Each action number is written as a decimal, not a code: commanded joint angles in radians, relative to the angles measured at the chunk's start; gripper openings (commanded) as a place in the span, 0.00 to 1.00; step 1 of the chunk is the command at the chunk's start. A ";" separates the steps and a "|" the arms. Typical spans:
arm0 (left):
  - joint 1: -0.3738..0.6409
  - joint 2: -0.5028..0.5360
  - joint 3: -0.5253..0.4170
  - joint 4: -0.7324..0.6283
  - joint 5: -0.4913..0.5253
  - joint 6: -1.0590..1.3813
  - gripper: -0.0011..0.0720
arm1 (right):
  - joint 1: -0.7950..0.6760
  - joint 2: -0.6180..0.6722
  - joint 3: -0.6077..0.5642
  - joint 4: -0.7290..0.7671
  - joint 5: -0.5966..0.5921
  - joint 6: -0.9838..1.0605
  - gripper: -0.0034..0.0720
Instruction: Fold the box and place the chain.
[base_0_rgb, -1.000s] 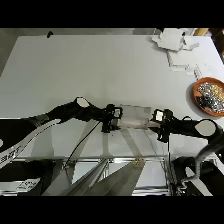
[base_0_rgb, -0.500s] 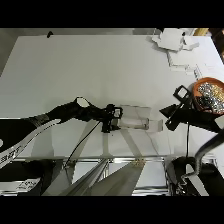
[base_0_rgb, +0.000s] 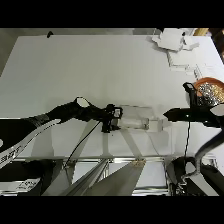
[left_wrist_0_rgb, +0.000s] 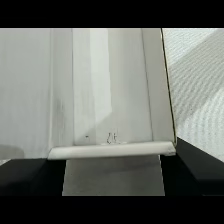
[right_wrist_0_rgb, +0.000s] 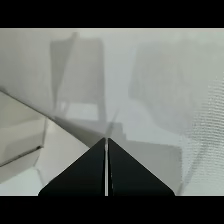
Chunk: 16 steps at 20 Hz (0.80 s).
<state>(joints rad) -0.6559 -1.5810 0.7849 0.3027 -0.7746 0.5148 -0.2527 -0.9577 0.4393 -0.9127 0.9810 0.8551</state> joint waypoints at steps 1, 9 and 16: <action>0.000 0.000 0.000 0.000 0.000 0.000 0.70 | -0.009 -0.077 0.000 -0.008 0.033 0.039 0.08; 0.000 0.000 0.000 0.000 0.000 0.000 0.70 | -0.009 -0.148 -0.014 0.005 0.139 0.165 0.08; 0.000 0.000 0.000 0.000 0.000 0.000 0.70 | 0.043 -0.145 -0.038 0.039 0.220 0.196 0.08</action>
<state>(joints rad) -0.6559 -1.5810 0.7849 0.3031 -0.7746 0.5152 -0.2379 -1.1030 0.4114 -0.8883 1.1698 1.0370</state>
